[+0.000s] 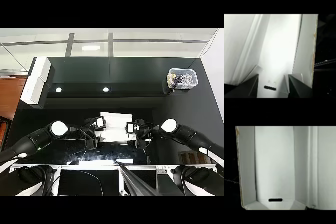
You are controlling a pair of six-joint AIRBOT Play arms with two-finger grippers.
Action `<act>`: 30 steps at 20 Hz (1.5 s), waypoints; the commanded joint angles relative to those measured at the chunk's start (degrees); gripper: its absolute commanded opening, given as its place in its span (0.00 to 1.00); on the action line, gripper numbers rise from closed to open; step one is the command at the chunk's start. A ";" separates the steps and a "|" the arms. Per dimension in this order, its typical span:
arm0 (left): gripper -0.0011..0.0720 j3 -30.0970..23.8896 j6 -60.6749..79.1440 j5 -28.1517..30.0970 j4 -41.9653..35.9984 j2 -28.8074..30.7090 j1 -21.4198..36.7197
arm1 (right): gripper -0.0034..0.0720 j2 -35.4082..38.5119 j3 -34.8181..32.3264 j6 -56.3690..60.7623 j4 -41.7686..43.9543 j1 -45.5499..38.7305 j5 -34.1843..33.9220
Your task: Fold the box and place the chain.
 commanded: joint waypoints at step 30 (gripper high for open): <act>0.05 -3.10 -62.62 -22.08 -1.25 -6.27 28.28 | 0.70 0.00 0.00 -0.02 -0.02 0.07 0.04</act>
